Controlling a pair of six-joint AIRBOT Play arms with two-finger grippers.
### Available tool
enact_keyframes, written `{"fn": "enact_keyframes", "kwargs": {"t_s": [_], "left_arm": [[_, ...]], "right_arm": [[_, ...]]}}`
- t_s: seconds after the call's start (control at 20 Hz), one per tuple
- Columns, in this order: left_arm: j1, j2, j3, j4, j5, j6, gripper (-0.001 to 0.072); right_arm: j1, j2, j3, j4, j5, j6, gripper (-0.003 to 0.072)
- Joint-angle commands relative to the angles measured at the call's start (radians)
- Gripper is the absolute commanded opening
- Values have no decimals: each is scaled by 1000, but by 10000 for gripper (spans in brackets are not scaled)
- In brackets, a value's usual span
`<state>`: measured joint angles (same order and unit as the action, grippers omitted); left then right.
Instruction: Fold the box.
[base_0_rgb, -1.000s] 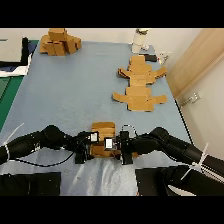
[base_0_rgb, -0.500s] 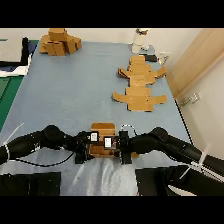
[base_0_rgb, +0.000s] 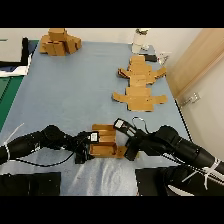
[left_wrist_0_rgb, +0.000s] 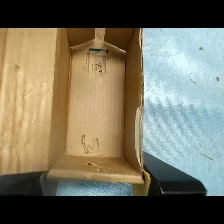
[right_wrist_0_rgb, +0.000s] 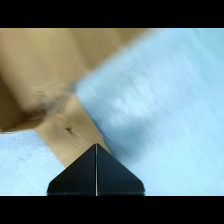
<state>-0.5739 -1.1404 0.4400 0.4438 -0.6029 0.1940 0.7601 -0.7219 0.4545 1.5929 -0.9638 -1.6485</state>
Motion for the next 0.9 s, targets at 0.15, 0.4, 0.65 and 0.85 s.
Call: {"fn": "enact_keyframes", "kwargs": {"t_s": [0.15,0.4,0.65,0.85], "left_arm": [[0,0,1,1,0,0,598],[0,0,1,1,0,0,598],[0,0,1,1,0,0,598],[0,0,1,1,0,0,598]], "right_arm": [[-98,66,8,-266,-290,673,4],[-155,18,-31,-138,-241,669,4],[-153,-10,-74,16,-153,592,3],[-153,6,-81,129,-128,518,3]]}}
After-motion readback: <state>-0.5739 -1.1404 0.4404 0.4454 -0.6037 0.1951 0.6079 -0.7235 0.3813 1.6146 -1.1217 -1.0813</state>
